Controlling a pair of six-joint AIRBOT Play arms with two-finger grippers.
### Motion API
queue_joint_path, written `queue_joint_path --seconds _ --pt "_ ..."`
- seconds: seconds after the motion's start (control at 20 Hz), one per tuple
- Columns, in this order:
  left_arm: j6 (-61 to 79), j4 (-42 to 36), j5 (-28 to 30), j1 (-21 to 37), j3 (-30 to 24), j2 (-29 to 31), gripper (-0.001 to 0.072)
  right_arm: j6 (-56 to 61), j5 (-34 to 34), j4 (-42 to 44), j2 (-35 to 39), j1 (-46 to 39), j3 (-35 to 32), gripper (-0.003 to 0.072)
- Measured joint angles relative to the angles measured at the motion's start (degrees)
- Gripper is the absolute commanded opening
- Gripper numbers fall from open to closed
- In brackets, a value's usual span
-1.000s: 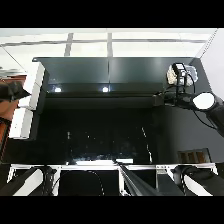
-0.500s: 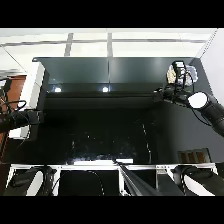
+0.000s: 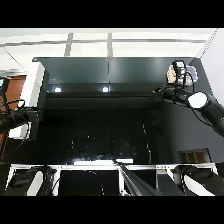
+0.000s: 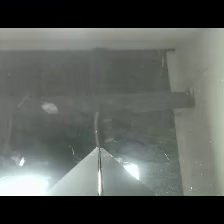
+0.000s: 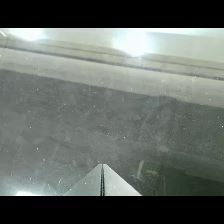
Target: Fold the box and place the chain.
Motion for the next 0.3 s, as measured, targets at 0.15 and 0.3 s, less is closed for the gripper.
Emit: queue_joint_path --seconds 0.15,0.3 --pt "0.0 0.1 0.3 0.0 0.0 0.0 0.0023 0.0 0.0 0.0 0.0 0.0 0.0 0.0019" --pt "0.1 0.1 0.4 0.0 0.0 0.0 0.0023 0.0 0.0 0.0 0.0 0.0 0.0 0.0019"
